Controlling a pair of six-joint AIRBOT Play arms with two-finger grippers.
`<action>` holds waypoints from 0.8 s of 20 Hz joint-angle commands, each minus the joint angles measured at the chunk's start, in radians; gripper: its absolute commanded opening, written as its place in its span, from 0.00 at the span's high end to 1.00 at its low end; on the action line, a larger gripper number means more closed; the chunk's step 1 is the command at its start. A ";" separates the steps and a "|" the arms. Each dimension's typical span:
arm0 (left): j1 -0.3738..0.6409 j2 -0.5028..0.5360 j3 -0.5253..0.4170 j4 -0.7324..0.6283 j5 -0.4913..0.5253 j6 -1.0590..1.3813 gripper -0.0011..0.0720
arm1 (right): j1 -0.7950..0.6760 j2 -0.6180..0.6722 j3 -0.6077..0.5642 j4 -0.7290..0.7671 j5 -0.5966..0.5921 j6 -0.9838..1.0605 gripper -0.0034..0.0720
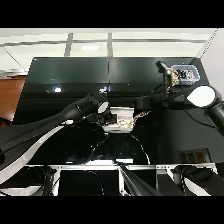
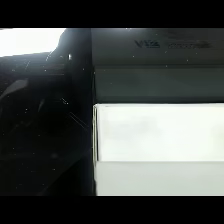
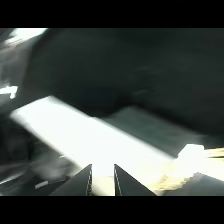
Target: Fold the box and place the chain.
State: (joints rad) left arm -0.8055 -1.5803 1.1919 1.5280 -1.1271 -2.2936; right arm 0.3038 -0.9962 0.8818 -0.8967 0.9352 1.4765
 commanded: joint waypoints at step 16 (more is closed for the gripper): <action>0.000 0.000 0.001 0.000 0.000 0.000 0.95 | -0.350 -0.713 0.479 -0.692 -0.111 0.620 0.02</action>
State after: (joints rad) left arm -0.8055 -1.5803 1.1919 1.5280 -1.1271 -2.2936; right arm -0.0269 -1.5364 1.1786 -1.5780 0.7078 2.0026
